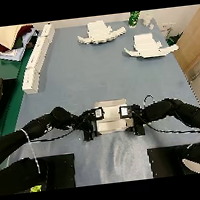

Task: Fold the box.

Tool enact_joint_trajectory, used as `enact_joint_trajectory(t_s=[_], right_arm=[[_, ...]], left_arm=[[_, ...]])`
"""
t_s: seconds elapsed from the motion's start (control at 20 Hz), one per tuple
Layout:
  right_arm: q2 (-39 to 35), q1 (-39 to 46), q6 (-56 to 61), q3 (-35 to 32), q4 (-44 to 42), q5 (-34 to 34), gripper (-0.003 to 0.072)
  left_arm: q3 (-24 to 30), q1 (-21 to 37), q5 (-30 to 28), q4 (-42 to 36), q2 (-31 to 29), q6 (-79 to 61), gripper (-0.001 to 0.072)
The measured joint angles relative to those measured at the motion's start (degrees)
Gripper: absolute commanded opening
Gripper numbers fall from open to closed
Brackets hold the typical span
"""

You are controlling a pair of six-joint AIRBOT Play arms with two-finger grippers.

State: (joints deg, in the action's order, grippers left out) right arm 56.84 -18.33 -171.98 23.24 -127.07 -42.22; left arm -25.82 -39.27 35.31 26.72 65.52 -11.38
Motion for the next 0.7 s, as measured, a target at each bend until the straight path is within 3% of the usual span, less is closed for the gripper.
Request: enact_joint_trajectory(t_s=[0.15, 0.2, 0.6, 0.7], right_arm=[[-0.02, 0.00, 0.00, 0.00, 0.00, 0.02, 0.0518], [-0.02, 0.00, 0.02, 0.00, 0.00, 0.02, 0.0519], [0.00, 0.00, 0.07, -0.02, -0.02, 0.07, 0.0519], [-0.02, 0.00, 0.07, -0.02, -0.02, 0.07, 0.0519]], left_arm=[[0.00, 0.00, -0.09, -0.20, 0.35, 0.02, 0.0581], [0.00, 0.00, -0.11, -0.20, 0.42, 0.02, 0.0716], [0.00, -0.02, -0.22, -0.42, 0.52, 0.44, 0.0715], [0.00, -0.02, -0.68, -0.72, 0.52, 0.72, 0.0633]])
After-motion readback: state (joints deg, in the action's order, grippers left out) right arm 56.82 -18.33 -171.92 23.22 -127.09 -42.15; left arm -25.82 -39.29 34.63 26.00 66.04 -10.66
